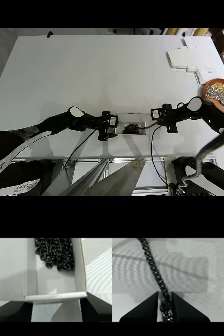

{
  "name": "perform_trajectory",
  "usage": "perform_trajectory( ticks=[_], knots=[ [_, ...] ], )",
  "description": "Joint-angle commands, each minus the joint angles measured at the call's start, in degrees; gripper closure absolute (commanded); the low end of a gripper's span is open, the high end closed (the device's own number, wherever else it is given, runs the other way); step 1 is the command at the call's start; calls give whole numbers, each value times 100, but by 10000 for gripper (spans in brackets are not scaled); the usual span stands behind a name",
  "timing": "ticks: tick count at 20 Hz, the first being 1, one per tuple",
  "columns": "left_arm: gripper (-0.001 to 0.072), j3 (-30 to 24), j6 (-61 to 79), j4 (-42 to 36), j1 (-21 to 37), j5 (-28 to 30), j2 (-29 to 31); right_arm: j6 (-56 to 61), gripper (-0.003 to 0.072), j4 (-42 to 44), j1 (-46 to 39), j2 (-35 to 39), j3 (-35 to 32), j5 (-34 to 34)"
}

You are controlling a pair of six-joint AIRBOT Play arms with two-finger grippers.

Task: Fold the box and place the chain.

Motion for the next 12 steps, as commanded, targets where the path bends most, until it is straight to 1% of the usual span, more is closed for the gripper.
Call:
perform_trajectory(
  ticks=[1,3,5,7,10,12],
  knots=[
    [337,-2,2,2,2,0,4,-13,532,4,7,-7,-146,-332],
    [337,-2,2,2,2,0,4,-11,667,9,7,66,-146,-210],
    [337,-2,2,0,2,0,4,-4,668,11,9,393,-146,-85],
    [337,-2,2,2,2,0,4,55,668,190,9,981,-146,92],
    [337,-2,2,0,2,-2,4,81,668,1141,9,1797,-146,529],
    [337,-2,2,2,2,0,4,39,668,1753,66,2197,-146,817]
  ],
)
